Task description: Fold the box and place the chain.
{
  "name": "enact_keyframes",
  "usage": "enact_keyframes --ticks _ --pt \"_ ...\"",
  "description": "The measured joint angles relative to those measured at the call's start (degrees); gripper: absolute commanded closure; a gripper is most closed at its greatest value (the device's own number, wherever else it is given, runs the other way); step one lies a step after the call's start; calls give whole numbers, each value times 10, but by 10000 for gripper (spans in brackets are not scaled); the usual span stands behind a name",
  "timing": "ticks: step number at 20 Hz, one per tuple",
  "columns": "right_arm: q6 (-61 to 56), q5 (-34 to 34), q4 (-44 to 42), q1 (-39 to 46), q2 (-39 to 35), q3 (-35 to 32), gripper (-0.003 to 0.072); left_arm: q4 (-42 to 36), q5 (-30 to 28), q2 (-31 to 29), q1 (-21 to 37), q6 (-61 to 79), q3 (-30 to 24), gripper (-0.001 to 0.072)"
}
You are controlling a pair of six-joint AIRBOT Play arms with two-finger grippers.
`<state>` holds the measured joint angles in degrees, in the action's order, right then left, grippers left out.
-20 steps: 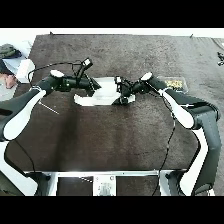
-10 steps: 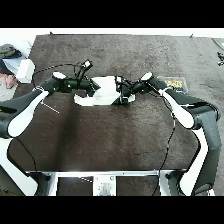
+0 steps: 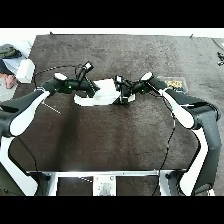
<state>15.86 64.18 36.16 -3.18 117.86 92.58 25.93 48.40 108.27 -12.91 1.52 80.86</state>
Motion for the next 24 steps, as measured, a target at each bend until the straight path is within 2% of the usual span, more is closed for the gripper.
enact_keyframes --ticks 6,10,11,12,13,16,17,18,21,24 --pt "1 0 1 0 0 0 318 5 5 -33 7 25 29 700" --pt "1 0 1 0 0 0 318 15 45 -78 35 31 38 697" --pt "1 0 1 0 0 0 318 28 64 -86 42 31 39 606" --pt "1 0 1 0 0 0 319 49 84 -91 46 32 40 291" --pt "1 1 1 0 0 0 318 79 107 -95 48 33 40 159" --pt "1 1 1 0 0 0 318 182 149 -100 44 22 32 155" --pt "1 1 1 0 0 0 318 205 153 -101 41 18 28 109" --pt "1 1 1 0 0 0 318 228 156 -101 36 14 21 -11" --pt "1 1 1 0 0 0 319 283 152 -102 23 9 4 -11" --pt "1 1 1 0 0 0 318 305 130 -100 9 7 -5 -11"
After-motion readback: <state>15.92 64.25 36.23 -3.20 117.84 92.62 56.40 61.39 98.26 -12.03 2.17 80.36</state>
